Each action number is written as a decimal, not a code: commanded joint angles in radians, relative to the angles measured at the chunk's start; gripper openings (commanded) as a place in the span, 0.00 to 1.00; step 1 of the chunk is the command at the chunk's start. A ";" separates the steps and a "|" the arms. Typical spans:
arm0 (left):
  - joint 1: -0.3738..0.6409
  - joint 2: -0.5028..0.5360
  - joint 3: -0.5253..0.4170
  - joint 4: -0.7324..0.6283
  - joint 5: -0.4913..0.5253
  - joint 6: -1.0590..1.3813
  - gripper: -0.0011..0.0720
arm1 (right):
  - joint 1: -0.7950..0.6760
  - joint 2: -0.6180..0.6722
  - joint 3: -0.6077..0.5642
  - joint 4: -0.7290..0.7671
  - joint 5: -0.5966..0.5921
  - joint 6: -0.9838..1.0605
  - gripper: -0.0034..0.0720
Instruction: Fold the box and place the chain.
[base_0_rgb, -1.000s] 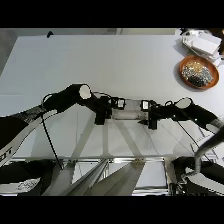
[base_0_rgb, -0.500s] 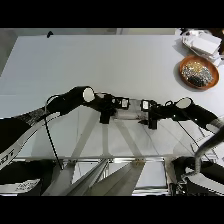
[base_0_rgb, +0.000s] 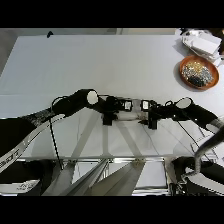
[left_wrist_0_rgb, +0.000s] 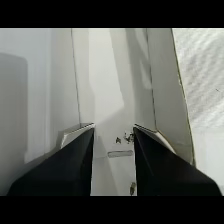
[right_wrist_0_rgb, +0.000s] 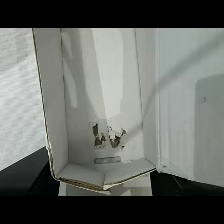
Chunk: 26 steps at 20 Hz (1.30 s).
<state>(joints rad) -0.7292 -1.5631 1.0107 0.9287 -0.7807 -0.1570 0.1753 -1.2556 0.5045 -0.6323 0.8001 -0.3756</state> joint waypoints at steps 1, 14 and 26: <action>-0.002 -0.002 -0.001 -0.002 -0.005 -0.001 0.42 | 0.000 0.000 0.000 0.000 0.000 0.000 0.42; 0.097 0.120 -0.001 -0.021 -0.226 -0.206 0.04 | 0.000 0.000 0.000 0.000 0.000 0.000 0.42; 0.427 0.344 -0.192 -0.142 -0.256 -0.657 0.04 | 0.000 0.000 0.000 0.000 0.000 0.000 0.42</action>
<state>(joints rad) -0.3740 -1.2373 0.8864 0.8368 -1.0309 -0.6548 0.1757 -1.2556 0.5041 -0.6315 0.7998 -0.3752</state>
